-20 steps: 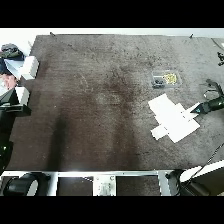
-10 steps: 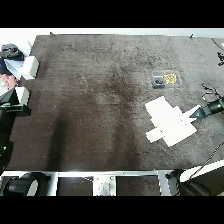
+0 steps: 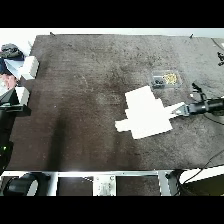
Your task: Fold the box and place the chain.
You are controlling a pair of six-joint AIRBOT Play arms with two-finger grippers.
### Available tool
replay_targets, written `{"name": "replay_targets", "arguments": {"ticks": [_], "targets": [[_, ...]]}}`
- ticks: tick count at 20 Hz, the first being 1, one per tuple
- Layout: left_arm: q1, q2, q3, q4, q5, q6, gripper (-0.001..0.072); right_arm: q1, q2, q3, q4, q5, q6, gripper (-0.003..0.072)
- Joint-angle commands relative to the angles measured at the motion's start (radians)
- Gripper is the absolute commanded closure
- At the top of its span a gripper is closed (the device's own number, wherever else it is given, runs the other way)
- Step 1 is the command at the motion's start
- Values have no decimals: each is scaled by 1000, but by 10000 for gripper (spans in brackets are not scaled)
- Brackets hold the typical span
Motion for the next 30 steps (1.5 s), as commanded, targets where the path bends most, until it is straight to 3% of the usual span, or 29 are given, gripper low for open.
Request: {"name": "replay_targets", "arguments": {"ticks": [1,5,8,11,13,18,19,20,24,30], "targets": [[-1,0,0,0,0,0,697,154,117,-206,266,-230,2,677],[-1,0,0,0,0,0,698,409,148,-228,462,-463,3,677],[-1,0,0,0,-1,0,697,582,148,-196,462,-698,11,677],[-1,0,0,0,1,0,697,666,145,-196,455,-927,66,677],[-1,0,0,0,-5,-2,697,679,145,-196,455,-930,69,677],[-1,0,0,2,-180,11,683,681,145,-196,438,-940,73,676],[-1,-1,0,3,-227,54,459,681,145,-196,434,-943,71,677],[-1,-12,3,2,-245,62,298,681,145,-196,431,-948,71,677],[-1,-153,59,0,-343,87,281,681,144,-196,425,-962,48,676],[-1,-562,298,0,-511,148,281,681,144,-196,425,-955,21,676]]}}
